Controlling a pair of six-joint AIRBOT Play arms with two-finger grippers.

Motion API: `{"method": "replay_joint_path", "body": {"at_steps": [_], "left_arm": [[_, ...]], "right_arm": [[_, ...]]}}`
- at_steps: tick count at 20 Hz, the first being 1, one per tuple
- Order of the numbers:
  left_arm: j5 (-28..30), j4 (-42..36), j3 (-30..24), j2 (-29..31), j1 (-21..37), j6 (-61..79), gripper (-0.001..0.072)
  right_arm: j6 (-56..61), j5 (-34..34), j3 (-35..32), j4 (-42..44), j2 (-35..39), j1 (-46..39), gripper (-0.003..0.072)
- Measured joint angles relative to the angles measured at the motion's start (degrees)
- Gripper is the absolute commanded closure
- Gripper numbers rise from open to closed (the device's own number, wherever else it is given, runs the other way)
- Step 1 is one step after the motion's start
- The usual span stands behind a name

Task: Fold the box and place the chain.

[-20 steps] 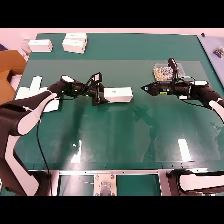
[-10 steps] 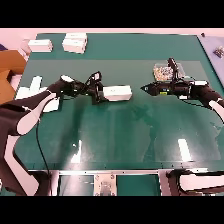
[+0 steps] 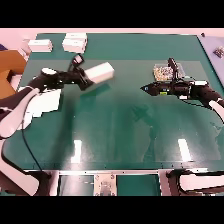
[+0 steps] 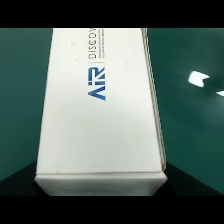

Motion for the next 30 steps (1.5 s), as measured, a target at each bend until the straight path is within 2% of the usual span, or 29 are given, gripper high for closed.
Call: {"method": "replay_joint_path", "body": {"at_steps": [5,9,11,17,18,19,21,22,23,24,30], "left_arm": [[21.2,-0.2,-5.2,4.7,6.5,-11.0,0.0695],[35.3,-0.2,-9.3,5.5,8.4,-15.0,0.069],[38.9,0.7,-10.3,5.5,9.2,-15.1,0.0691],[39.1,2.4,-11.2,4.1,11.1,-14.7,0.0689],[38.3,2.8,-11.2,4.0,11.1,-14.6,0.0521],[37.9,2.8,-11.2,4.0,11.3,-14.5,0.0394],[37.9,2.8,-11.3,3.8,11.6,-14.4,0.0388],[37.9,2.8,-11.3,3.8,11.6,-14.3,0.021],[37.7,2.8,-11.3,3.7,11.6,-14.2,0.0073],[37.6,2.9,-11.3,3.7,11.6,-14.2,-0.0005],[38.9,3.0,-11.3,3.7,11.7,-14.3,-0.0007]], "right_arm": [[1.2,0.0,0.0,0.5,0.0,0.0,0.0542],[1.4,0.0,0.0,2.0,0.0,0.0,0.0542],[1.4,0.0,0.0,2.7,0.0,0.0,0.0542],[1.5,0.0,0.0,3.5,0.0,0.5,0.0539],[1.5,0.0,0.0,3.6,0.0,0.6,0.0531],[1.5,0.0,0.0,3.6,0.0,0.5,0.053],[1.5,0.0,0.0,3.7,0.0,0.5,0.0527],[1.5,0.0,0.0,3.8,0.0,0.5,0.0439],[1.5,0.0,0.0,4.0,0.0,0.5,0.03],[1.5,0.0,0.0,4.2,0.0,0.5,0.0259],[1.5,0.0,0.0,4.9,0.0,0.5,0.026]]}}
